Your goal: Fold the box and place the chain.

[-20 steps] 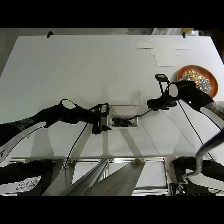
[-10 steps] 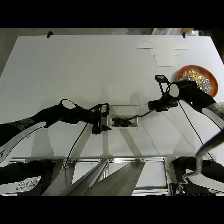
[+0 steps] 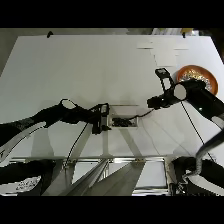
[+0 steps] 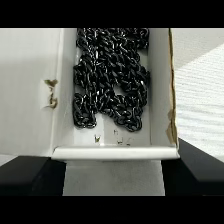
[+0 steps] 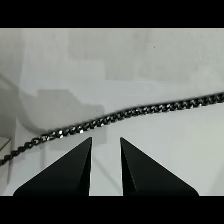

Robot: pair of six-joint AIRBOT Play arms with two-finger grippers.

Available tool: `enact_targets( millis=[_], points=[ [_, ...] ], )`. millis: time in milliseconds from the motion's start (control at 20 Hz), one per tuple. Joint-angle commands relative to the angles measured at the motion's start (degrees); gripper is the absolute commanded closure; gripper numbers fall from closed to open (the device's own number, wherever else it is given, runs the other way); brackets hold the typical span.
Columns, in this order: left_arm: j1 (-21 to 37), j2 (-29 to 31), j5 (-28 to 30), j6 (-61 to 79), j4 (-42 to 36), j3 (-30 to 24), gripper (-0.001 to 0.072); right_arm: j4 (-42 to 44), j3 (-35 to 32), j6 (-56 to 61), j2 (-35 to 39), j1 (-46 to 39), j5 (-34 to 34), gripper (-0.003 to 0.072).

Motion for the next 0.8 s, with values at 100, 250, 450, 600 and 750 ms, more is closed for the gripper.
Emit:
enact_targets(
  millis=[100,250,450,600,750],
  points=[
    [-0.02,0.02,0.00,0.02,0.02,0.02,0.0488,-2.19,0.02,4.76,-4.50,0.11,-1.90,0.0352],
    [-0.02,0.02,0.00,0.02,0.02,0.02,0.0488,-2.36,0.02,4.76,-7.13,0.11,-1.97,0.0340],
    [-0.02,0.02,0.00,0.02,0.02,0.02,0.0488,-2.78,0.02,6.25,-9.27,0.11,-2.14,0.0341],
    [-0.02,0.02,0.00,0.02,0.02,0.02,0.0488,-2.78,0.02,6.25,-10.93,0.13,-2.16,0.0341],
    [-0.02,0.02,0.00,0.02,0.02,0.02,0.0488,-2.78,0.02,6.23,-11.06,0.11,-2.08,0.0344]
  ],
)
